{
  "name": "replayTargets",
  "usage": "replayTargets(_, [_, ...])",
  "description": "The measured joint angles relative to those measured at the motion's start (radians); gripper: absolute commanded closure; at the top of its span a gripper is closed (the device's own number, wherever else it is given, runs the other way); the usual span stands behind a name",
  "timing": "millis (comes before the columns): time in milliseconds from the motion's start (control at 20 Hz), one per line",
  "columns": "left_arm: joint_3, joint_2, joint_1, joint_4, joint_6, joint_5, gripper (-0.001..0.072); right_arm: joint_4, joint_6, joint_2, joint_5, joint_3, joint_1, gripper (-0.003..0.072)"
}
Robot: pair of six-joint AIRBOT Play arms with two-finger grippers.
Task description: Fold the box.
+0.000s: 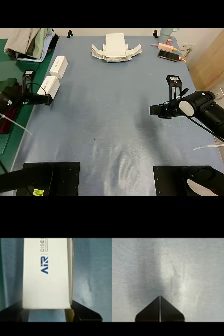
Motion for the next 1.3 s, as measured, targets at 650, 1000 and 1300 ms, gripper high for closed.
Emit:
replayTargets(650, [0.652,-0.572,-0.083,-0.011,-0.143,0.007,0.0242,0.007,0.001,0.0,-0.013,0.0,0.0,0.0662])
replayTargets(1000, [0.788,-0.684,-0.088,-0.011,-0.19,0.014,0.0242,0.012,0.001,0.0,-0.014,0.0,0.0,0.0662])
replayTargets(1300, [0.804,-0.697,-0.088,-0.011,-0.194,0.045,0.0241,0.012,0.001,0.0,-0.015,0.0,0.0,0.0662])
